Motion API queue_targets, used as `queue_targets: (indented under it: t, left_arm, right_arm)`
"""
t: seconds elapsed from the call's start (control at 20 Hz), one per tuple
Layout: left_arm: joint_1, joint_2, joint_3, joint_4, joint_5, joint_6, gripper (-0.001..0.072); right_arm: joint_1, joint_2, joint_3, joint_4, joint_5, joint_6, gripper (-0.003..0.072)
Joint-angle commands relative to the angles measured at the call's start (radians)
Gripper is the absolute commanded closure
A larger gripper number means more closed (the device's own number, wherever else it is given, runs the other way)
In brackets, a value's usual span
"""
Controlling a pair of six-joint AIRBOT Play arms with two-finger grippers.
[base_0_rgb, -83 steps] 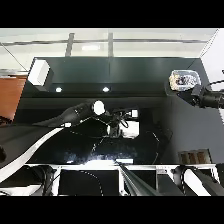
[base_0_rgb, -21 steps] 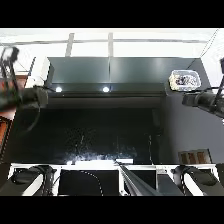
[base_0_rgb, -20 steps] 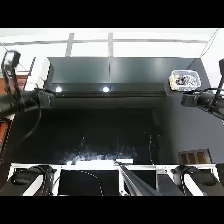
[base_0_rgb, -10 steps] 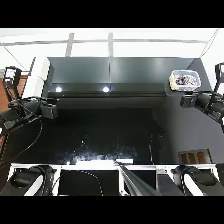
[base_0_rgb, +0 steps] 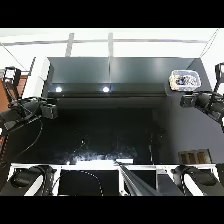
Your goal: Fold the box and place the chain.
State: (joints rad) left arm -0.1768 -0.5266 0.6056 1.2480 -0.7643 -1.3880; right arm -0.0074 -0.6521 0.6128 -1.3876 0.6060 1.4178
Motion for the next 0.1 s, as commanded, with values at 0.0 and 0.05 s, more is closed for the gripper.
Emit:
queue_targets:
  t: [0.0, 0.05]
  left_arm:
    - [-0.001, 0.001, 0.0, 0.0, 0.001, 0.0, 0.0686]
    - [-0.001, 0.001, 0.0, 0.0, 0.001, 0.0, 0.0686]
  right_arm:
    - [0.001, 0.001, 0.0, 0.0, 0.0, 0.0, 0.0667]
    - [0.001, 0.001, 0.0, 0.0, 0.0, 0.0, 0.0667]
